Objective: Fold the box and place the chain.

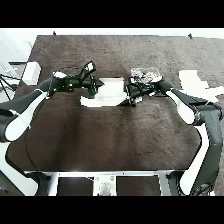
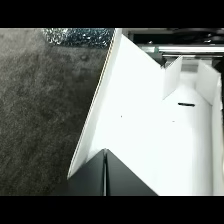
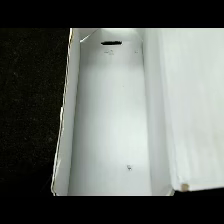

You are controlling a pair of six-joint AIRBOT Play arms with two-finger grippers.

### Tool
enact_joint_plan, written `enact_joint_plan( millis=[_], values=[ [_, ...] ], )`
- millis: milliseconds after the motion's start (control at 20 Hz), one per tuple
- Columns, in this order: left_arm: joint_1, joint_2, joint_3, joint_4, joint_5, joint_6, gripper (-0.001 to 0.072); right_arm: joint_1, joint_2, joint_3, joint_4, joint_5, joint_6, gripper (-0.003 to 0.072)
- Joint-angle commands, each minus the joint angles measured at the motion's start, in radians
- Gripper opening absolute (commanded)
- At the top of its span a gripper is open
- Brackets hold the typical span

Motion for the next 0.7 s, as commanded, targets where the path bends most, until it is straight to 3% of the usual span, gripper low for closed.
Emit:
enact_joint_plan(
  millis=[0, 650],
  values=[
    [0.0, -0.033, 0.015, 0.013, 0.053, -0.026, 0.0016, 0.0, 0.0, 0.0, 0.0, 0.0, 0.0, 0.0448],
    [0.0, -0.069, 0.016, 0.087, 0.024, -0.087, 0.0016, 0.0, 0.0, 0.0, 0.0, 0.0, 0.0, 0.0448]
  ],
)
